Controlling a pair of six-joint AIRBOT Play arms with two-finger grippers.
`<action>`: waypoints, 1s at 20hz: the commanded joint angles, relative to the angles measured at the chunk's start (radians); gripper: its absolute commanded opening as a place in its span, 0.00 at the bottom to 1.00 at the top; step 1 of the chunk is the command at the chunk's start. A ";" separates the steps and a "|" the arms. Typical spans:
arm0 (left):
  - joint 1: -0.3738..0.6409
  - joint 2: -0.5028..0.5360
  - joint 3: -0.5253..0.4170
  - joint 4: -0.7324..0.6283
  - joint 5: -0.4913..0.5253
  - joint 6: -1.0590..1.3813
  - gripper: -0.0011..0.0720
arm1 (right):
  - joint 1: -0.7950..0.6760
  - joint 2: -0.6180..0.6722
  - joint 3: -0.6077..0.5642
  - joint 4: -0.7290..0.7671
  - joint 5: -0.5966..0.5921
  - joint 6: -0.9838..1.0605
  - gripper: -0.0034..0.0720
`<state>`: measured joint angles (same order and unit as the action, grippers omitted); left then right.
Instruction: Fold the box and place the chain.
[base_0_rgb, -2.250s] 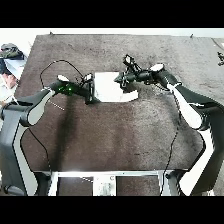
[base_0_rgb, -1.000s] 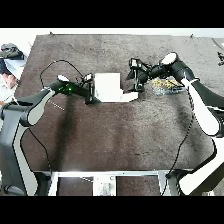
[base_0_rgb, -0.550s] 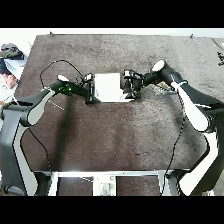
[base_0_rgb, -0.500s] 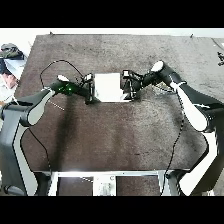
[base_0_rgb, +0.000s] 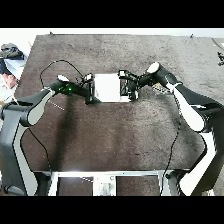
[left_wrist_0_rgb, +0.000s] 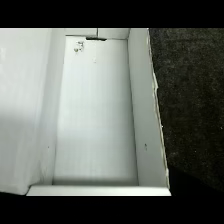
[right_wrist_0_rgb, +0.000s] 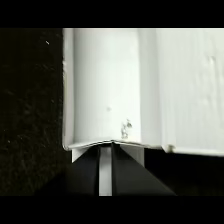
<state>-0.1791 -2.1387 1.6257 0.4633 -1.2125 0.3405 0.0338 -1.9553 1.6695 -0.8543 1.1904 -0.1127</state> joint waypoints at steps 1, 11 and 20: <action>0.000 0.000 0.000 0.000 0.000 0.000 0.74 | 0.028 0.000 0.000 0.002 0.006 -0.026 0.21; 0.000 0.000 0.000 0.000 0.000 0.000 0.74 | 0.043 -0.003 0.000 -0.006 -0.096 -0.025 0.44; 0.000 0.000 0.000 0.000 0.000 0.000 0.74 | 0.040 -0.003 0.001 -0.005 -0.077 -0.021 0.81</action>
<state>-0.1791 -2.1387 1.6257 0.4637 -1.2133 0.3408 0.0731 -1.9591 1.6699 -0.8604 1.1206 -0.1379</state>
